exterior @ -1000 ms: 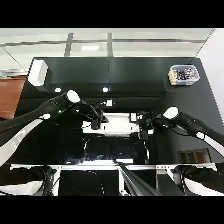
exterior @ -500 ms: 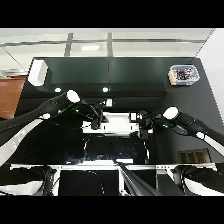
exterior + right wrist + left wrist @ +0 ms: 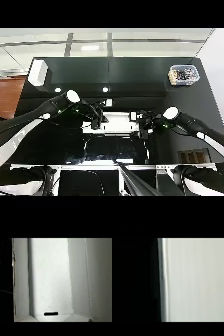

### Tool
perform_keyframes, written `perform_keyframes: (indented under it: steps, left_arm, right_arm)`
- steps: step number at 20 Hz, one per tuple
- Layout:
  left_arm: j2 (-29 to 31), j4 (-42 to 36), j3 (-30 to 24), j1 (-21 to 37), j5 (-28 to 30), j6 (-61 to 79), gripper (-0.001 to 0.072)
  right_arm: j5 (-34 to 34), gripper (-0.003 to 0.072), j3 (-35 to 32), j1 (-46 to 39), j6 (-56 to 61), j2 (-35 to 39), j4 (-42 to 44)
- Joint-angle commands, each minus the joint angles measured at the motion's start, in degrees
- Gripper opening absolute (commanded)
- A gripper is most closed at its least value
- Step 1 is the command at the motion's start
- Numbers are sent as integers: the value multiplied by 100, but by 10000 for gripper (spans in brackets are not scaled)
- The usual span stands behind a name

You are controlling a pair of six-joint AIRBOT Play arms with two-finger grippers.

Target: Fold the box and place the chain.

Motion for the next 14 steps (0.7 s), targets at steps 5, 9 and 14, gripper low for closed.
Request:
perform_keyframes:
  steps: [5, 9, 14]
  left_arm:
    - [-24, 96, 2, 2, 42, 13, 24]
    - [-24, 251, 2, 2, 0, -81, 24]
    - [-24, 249, 2, -2, -2, -116, 24]
  right_arm:
    - [-13, 638, -2, 0, 0, 0, -2]
    - [-13, 638, -2, 0, 0, 0, -2]
    - [-15, 638, -2, 0, 0, 0, -2]
